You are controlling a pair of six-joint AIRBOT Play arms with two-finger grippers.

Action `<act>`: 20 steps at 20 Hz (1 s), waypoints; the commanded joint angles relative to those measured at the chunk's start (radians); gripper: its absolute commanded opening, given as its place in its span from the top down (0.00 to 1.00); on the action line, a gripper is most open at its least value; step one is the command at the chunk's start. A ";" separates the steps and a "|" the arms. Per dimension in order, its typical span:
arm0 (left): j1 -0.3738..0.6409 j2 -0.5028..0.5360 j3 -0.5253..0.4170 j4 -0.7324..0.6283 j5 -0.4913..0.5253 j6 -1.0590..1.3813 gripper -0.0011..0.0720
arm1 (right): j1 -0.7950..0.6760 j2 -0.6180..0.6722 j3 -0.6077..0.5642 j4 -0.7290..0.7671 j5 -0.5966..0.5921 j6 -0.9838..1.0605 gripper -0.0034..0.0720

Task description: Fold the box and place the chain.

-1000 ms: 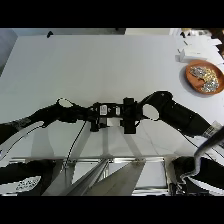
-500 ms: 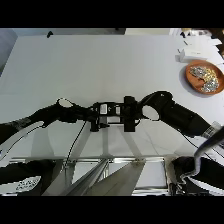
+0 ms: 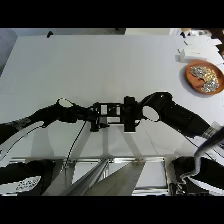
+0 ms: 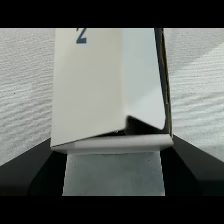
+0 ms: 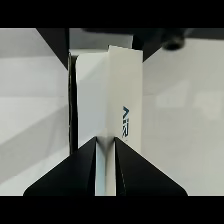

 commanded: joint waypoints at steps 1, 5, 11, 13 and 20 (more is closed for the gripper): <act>0.001 0.001 0.000 0.000 0.000 0.000 0.68 | 0.000 -0.001 -0.022 -0.001 -0.005 0.020 0.93; 0.001 0.001 0.000 0.000 0.000 0.000 0.68 | 0.001 -0.001 -0.027 0.003 -0.041 0.026 0.93; 0.001 0.001 0.000 0.000 0.000 0.000 0.68 | 0.001 -0.001 -0.027 0.003 -0.045 0.045 0.93; 0.001 0.001 0.000 0.000 0.000 0.000 0.68 | 0.001 -0.001 -0.032 0.014 -0.037 0.045 0.93; 0.001 0.001 0.000 0.000 0.000 0.000 0.68 | 0.001 0.000 -0.070 0.055 -0.040 0.044 0.74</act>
